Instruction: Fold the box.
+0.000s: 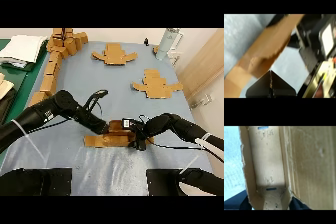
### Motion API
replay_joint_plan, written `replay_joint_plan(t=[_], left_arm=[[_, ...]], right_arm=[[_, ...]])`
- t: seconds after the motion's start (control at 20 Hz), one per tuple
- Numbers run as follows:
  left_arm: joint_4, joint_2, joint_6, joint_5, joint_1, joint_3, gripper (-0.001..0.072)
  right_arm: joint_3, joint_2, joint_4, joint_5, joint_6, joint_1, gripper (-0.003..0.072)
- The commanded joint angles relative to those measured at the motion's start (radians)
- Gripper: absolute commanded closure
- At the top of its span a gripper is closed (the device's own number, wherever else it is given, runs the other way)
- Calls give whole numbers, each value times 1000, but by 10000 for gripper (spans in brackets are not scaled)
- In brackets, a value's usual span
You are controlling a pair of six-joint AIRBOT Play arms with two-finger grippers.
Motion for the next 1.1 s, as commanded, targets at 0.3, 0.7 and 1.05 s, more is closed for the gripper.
replay_joint_plan(t=[0.3,0.7,1.05], left_arm=[[-111,-266,-45,191,26,81,696],[-112,-345,-44,172,26,81,696],[-232,-174,164,168,51,74,698]], right_arm=[[0,0,0,0,0,0,102],[0,0,0,0,0,0,102],[0,0,0,0,0,0,102]])
